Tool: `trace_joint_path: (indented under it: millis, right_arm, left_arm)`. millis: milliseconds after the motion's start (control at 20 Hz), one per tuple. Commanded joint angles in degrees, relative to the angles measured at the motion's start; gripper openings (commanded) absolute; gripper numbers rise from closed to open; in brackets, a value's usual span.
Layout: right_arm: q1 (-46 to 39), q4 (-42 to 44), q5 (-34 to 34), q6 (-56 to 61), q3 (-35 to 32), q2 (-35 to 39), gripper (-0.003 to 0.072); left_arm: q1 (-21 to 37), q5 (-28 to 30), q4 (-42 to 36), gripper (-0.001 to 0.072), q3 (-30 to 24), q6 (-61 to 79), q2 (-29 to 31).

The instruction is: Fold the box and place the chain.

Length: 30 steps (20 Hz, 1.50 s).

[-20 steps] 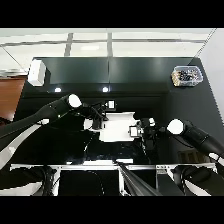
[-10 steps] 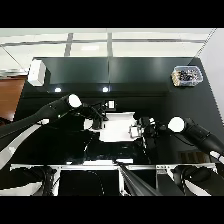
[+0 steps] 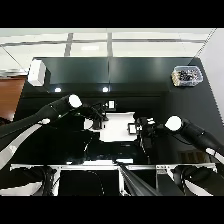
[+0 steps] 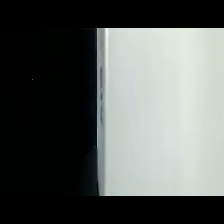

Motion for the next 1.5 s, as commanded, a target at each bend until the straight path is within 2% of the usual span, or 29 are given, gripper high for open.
trace_joint_path:
  millis: [0,150,550,700,1050,1200,1450]
  right_arm:
    - [0.09,0.87,-1.36,-0.2,-0.04,-0.92,0.0702]
    - [0.02,3.91,-3.06,-0.17,0.79,0.46,0.0702]
    - [-4.5,4.39,-6.93,0.42,3.02,1.64,0.0702]
    - [-6.62,9.86,-6.16,-0.09,3.34,1.64,0.0702]
    - [-9.25,16.87,-2.8,-7.72,3.34,0.15,0.0702]
    - [-9.22,14.84,2.19,-8.07,3.28,-1.27,0.0702]
    - [-9.22,15.34,1.84,-10.99,3.04,-5.51,0.0702]
  left_arm:
    - [-0.02,-0.04,0.09,0.0029,-0.02,0.0,-0.09]
    - [-0.04,-0.07,0.09,0.0029,-0.02,0.0,-0.09]
    - [-0.04,-0.09,0.09,0.0028,-0.02,0.0,-0.09]
    - [-0.04,-0.09,0.09,0.0029,-0.02,0.0,-0.09]
    - [-0.26,-2.08,0.09,0.0028,0.09,0.15,-0.09]
    - [-0.26,-3.89,0.11,0.0028,0.09,0.17,-0.09]
    - [-0.13,-4.94,0.11,0.0028,0.09,0.15,-0.09]
